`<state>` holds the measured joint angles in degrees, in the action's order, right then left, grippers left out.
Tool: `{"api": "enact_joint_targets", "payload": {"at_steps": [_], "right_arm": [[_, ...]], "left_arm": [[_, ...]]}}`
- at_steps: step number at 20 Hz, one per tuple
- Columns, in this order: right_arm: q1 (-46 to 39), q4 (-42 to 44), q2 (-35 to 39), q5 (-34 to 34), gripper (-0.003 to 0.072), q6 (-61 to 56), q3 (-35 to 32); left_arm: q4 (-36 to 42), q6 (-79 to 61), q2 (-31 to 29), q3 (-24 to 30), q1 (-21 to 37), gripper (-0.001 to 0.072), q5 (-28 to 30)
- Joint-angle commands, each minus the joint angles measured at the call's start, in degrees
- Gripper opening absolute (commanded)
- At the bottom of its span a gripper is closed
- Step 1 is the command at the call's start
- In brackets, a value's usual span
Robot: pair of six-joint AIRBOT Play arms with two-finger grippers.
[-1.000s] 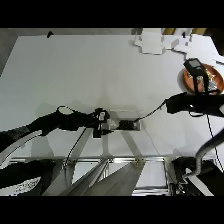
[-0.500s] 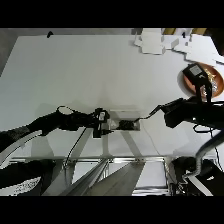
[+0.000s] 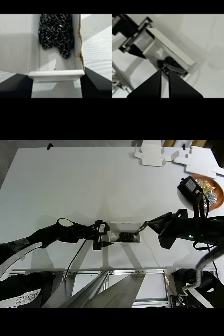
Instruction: Fold the box and place the chain.
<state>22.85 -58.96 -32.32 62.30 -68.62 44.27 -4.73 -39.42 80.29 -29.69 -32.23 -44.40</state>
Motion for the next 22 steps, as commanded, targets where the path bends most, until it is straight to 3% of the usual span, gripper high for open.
{"api": "enact_joint_targets", "payload": {"at_steps": [1, 8, 14, 21, 22], "right_arm": [[0.1, 7.9, 0.0, -0.9, 0.0016, 5.7, -0.1], [0.1, 14.2, -0.9, -3.7, 0.0015, 11.1, -3.4], [0.1, 14.2, -7.3, -5.8, 0.0014, 12.2, -7.9], [0.1, 11.3, -12.6, -6.0, 0.0018, 12.1, -8.4], [0.1, 10.1, -13.4, -6.0, 0.0046, 12.1, -8.4]], "left_arm": [[0.0, 0.0, 0.0, 0.0, 0.0, 0.0097, 0.0], [0.0, 0.0, 0.0, 0.0, 0.0, 0.0097, 0.0], [0.0, 0.0, 0.0, 0.0, 0.0, 0.0097, 0.0], [0.0, 0.0, 0.0, 0.0, 0.0, 0.0097, 0.0], [0.0, 0.0, 0.0, 0.0, 0.0, 0.0097, 0.0]]}}
